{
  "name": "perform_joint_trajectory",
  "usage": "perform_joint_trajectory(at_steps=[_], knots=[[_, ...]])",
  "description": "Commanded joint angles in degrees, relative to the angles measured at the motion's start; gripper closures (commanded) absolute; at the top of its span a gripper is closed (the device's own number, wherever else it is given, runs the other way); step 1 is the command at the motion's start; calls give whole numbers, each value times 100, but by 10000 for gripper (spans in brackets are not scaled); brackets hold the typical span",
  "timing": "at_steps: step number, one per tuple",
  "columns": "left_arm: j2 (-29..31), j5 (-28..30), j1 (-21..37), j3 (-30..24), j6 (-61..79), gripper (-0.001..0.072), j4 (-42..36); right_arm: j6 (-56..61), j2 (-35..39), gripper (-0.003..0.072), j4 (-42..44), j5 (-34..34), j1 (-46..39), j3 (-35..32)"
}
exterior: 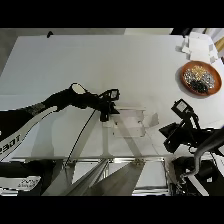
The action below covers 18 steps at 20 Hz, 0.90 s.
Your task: Fold the box and place the chain.
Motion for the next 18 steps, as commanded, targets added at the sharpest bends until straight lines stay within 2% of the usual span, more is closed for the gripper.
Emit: perform_joint_trajectory(at_steps=[1, 5, 6, 7, 8, 10, 13, 14, 18], knots=[[2, 2, 2, 2, 2, 697, 0, -1058, -11, 670, 13, 752, 2, -2], [2, 2, 2, 2, 2, 697, 0, -1320, -31, 661, 164, 527, 4, -2], [2, 0, 2, 2, 2, 697, 0, -1318, -70, 622, 306, 518, 4, -2], [2, 0, 2, 2, 2, 697, 0, -1322, -129, 620, 470, 518, 4, -2], [2, 2, 2, 4, 2, 697, 0, -1329, -192, 559, 579, 494, 4, -2], [2, 2, 2, 2, 2, 697, 0, -1576, -317, 386, 632, 334, 4, -2], [2, 2, 2, 2, 0, 697, 0, -2712, -595, 128, 629, -120, 4, -4], [2, 2, 2, 2, 2, 697, 0, -3156, -730, 83, 632, -254, 4, -4], [2, 2, 2, 2, 0, 697, 0, -4103, -1432, 81, 627, -435, 4, -7]])
